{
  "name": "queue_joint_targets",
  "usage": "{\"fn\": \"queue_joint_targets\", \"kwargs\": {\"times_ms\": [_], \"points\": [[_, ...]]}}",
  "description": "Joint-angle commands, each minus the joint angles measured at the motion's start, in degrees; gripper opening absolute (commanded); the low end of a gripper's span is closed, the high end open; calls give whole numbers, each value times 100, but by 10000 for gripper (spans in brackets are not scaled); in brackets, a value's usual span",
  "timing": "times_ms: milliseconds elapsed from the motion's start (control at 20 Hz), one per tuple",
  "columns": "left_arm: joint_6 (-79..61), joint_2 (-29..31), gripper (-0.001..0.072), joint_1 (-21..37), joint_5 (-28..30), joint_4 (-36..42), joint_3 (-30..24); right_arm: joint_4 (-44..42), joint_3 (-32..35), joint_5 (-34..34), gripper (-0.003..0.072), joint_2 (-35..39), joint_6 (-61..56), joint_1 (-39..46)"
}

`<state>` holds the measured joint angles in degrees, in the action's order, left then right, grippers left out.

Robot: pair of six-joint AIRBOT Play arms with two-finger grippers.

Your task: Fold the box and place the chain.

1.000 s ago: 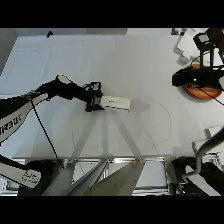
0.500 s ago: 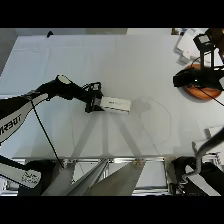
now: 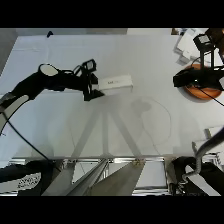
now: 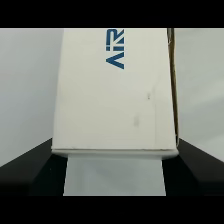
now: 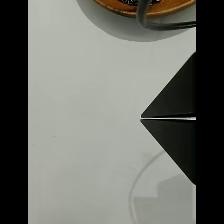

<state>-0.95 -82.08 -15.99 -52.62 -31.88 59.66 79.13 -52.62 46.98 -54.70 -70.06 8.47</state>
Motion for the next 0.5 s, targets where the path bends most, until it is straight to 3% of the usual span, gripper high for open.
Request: {"fn": "queue_joint_targets", "kwargs": {"times_ms": [0, 200, 350, 450], "points": [[1419, 909, 13, 87, 1683, -446, 7, -2, -7, 0, 8, 4, 0, 4], [2706, 1652, 13, 632, 2953, -896, 7, -2, -7, -2, 8, 4, 0, 4], [4002, 1794, 12, 1368, 3001, -1818, 7, -2, -7, 0, 8, 4, 0, 4], [5372, 1718, 11, 1843, 2865, -3165, 7, -2, -7, 0, 8, 4, 0, 4]]}}
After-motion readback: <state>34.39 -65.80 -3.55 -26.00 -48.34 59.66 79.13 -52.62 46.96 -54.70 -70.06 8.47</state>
